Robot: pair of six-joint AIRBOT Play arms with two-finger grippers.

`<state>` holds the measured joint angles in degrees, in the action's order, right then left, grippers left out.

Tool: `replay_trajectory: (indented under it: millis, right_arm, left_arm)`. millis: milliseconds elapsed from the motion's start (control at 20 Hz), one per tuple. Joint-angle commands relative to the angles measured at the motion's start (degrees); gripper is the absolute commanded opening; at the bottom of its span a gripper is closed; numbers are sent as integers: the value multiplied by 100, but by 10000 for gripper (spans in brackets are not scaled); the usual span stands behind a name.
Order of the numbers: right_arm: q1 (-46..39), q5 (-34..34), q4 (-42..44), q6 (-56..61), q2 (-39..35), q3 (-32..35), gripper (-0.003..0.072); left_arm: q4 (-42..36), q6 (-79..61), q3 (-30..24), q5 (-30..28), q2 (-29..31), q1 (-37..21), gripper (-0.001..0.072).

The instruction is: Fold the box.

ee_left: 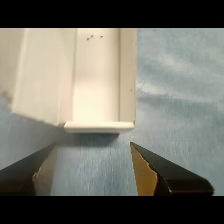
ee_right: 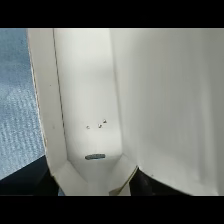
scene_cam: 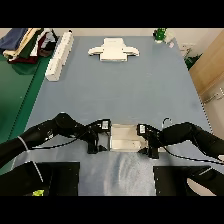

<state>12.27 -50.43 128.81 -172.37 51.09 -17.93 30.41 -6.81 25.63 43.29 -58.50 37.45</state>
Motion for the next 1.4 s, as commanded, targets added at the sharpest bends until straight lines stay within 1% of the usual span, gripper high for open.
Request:
replay_trajectory:
  millis: [0, 200, 400, 600, 700, 850, 1350]
  right_arm:
    - [-2, 0, 0, 0, -4, -7, 490]
    - [-2, 0, 2, 0, -4, -7, 490]
    - [-2, 0, 0, 0, -4, -7, 490]
    - [-2, 0, 0, 0, -4, -7, 490]
    - [-2, 0, 0, 0, -4, -7, 490]
    - [-2, 0, 0, 0, -4, -7, 490]
    - [-2, 0, 0, 0, -4, -7, 490]
  left_arm:
    - [-623, -796, 4, -289, -437, 223, 693]
    - [-623, -761, 4, -726, -662, 511, 694]
    - [-651, -695, 79, -822, -800, 710, 693]
    - [-581, -208, 133, -1237, -870, 903, 693]
    - [-450, 31, 133, -1220, -870, 901, 693]
    - [-57, 496, 129, -1115, -870, 901, 693]
    - [-15, 476, 96, -1119, -848, 885, 693]
